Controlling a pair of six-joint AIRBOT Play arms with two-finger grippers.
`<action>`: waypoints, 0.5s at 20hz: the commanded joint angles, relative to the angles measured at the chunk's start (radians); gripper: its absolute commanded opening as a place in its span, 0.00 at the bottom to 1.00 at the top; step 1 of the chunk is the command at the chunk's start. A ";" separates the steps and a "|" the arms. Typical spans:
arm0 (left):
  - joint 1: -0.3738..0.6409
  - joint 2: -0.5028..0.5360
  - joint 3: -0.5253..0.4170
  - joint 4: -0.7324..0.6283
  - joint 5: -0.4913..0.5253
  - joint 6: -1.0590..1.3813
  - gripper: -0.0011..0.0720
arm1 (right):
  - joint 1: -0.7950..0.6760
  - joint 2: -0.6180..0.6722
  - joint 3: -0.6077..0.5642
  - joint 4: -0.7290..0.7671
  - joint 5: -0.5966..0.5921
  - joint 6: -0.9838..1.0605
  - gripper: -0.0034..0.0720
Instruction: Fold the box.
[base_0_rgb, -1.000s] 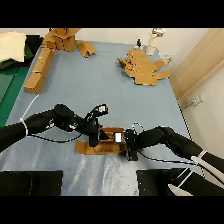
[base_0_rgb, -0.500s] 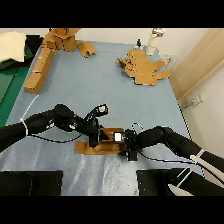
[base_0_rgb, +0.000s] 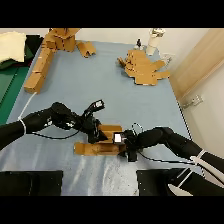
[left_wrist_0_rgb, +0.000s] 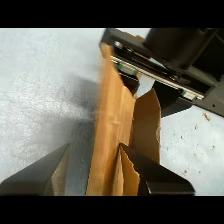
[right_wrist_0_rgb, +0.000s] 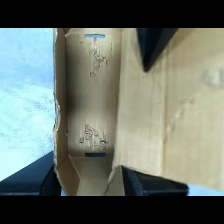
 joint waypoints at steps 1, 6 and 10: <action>0.023 0.000 0.000 -0.001 -0.058 -0.039 0.68 | 0.000 0.006 0.000 -0.001 0.005 0.002 0.58; 0.040 0.017 0.000 0.067 -0.073 -0.098 0.68 | 0.000 0.006 0.000 -0.002 0.005 0.002 0.58; 0.121 0.089 0.000 0.235 -0.089 -0.323 0.94 | 0.000 0.003 -0.001 -0.003 0.005 0.002 0.59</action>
